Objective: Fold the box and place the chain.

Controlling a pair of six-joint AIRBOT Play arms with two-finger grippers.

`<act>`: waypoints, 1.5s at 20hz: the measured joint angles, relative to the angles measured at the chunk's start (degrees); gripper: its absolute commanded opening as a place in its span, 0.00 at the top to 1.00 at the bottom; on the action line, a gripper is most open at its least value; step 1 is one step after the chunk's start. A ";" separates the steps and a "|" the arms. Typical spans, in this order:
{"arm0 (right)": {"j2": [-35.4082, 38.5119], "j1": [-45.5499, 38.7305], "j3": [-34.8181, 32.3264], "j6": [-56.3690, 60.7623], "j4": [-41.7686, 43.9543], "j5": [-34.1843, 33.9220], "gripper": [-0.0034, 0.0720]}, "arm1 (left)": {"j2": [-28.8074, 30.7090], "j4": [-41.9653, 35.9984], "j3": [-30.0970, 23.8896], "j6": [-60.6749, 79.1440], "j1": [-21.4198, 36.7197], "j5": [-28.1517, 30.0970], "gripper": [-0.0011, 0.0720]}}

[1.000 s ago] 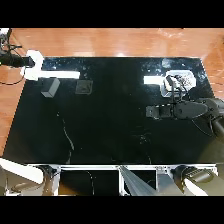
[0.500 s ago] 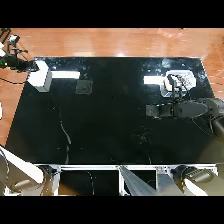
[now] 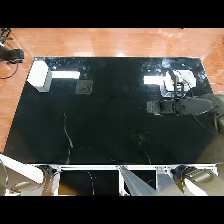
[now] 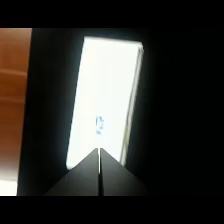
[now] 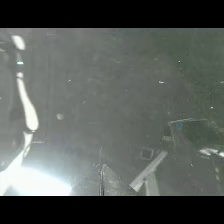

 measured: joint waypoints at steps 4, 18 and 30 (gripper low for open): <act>8.17 0.00 3.34 3.82 -8.20 -6.51 0.93 | 14.99 0.76 -13.00 -4.76 -0.59 -3.15 0.96; 21.11 0.33 -8.68 19.06 -31.61 -2.84 0.93 | 75.78 4.24 -77.11 -16.41 -30.45 16.98 0.96; 21.29 0.37 -10.21 21.22 -32.24 -2.29 0.93 | 78.42 8.48 -78.97 -19.08 -32.70 16.96 0.95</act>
